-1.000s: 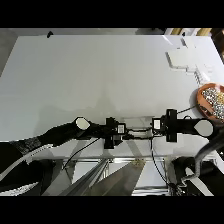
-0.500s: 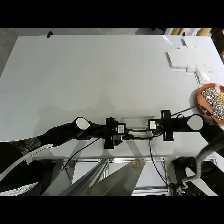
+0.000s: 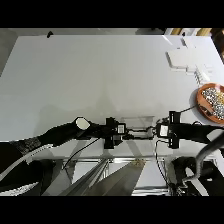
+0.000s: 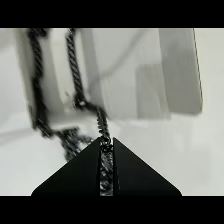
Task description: Fold the box and place the chain.
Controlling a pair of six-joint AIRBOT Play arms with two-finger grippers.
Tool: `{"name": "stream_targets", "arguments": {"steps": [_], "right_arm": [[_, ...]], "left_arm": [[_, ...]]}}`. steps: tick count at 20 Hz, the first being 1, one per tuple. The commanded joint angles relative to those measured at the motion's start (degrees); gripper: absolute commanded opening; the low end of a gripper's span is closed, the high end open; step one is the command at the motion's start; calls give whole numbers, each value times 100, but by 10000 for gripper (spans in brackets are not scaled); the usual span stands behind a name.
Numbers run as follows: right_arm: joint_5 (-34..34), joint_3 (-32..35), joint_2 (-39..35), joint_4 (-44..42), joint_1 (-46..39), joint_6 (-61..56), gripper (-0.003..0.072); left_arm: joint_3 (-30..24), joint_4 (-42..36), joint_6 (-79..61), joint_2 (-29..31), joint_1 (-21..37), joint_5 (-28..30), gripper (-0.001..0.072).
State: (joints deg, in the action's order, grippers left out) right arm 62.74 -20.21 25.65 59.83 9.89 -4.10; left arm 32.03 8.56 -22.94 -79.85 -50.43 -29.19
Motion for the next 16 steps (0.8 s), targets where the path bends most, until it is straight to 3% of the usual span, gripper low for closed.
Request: {"name": "stream_targets", "arguments": {"steps": [1,4,6,10,14,15,16], "right_arm": [[610,-2,-339,-1547,0,400,19],[538,-2,-337,-2789,0,857,19],[503,-2,-334,-3174,33,1064,19],[197,0,-11,-2935,636,1069,20],[-529,0,898,-2107,1384,1047,21],[-695,0,1143,-2103,1453,1038,40],[-839,0,1325,-2118,1469,1038,152]], "left_arm": [[0,2,0,2,-2,0,207],[0,2,0,2,-2,0,207],[0,2,0,4,-2,0,207],[0,2,0,4,-2,0,207],[0,2,0,4,-2,0,207],[0,2,0,4,-2,0,207],[0,2,0,4,-2,0,207]]}}
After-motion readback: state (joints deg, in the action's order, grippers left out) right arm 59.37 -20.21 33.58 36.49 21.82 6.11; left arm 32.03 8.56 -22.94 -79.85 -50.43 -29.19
